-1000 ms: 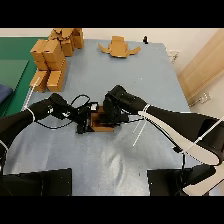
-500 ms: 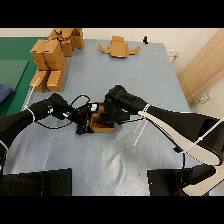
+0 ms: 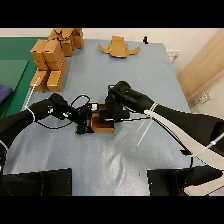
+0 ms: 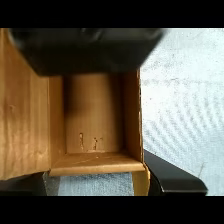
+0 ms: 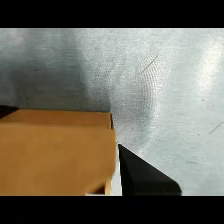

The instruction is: Fold the box.

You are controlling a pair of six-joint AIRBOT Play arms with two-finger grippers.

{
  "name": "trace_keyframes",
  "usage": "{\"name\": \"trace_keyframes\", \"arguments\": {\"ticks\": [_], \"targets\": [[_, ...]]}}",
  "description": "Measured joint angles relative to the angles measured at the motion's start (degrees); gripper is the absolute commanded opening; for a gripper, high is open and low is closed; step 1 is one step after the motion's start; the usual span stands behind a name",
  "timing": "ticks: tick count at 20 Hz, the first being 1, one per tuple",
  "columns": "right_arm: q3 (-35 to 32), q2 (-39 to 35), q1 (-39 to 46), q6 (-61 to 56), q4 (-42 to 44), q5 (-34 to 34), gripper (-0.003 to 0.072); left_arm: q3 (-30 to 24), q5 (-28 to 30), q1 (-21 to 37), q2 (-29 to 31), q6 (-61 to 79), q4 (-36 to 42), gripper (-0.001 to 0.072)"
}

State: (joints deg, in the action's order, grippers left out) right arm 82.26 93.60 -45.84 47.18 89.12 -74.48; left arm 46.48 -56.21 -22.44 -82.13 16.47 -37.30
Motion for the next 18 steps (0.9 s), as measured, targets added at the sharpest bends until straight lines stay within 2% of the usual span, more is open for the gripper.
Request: {"name": "trace_keyframes", "arguments": {"ticks": [3, 4, 5, 8, 10, 12, 14, 16, 18], "targets": [[-0.68, -3.48, 0.81, 3.54, 1.16, -0.74, 0.0295, 0.00, 0.07, 0.00, 0.00, -0.02, 0.02, 0.0143], [-1.51, -5.20, 1.55, 4.68, 1.31, -1.20, 0.0225, 0.00, 0.04, 0.00, 0.00, -0.02, 0.00, 0.0143], [-2.97, -7.61, 2.64, 5.84, 1.29, -1.53, 0.0018, 0.00, 0.07, 0.00, 0.00, -0.02, 0.00, 0.0143], [-10.40, -16.52, 8.09, 8.61, 1.75, -0.61, 0.0002, 0.00, 0.07, 0.00, 0.00, -0.04, 0.00, 0.0143], [-16.83, -21.44, 14.56, 12.83, 5.53, 3.89, 0.0002, 0.00, 0.07, 0.00, 0.00, -0.04, 0.00, 0.0143], [-22.45, -22.51, 22.80, 23.30, 17.46, 10.93, 0.0003, 0.00, 0.07, 0.00, 0.00, -0.07, 0.00, 0.0143], [-24.48, -19.04, 29.00, 37.11, 33.27, 15.50, 0.0004, 0.00, 0.07, 0.00, 0.00, -0.09, 0.02, 0.0143], [-22.10, -12.07, 32.59, 50.58, 46.93, 15.91, 0.0005, 0.00, 0.07, 0.00, 0.00, -0.09, 0.02, 0.0143], [-16.57, -4.85, 33.07, 60.30, 54.71, 12.68, 0.0004, 0.00, 0.09, 0.00, 0.00, -0.09, 0.02, 0.0143]]}}
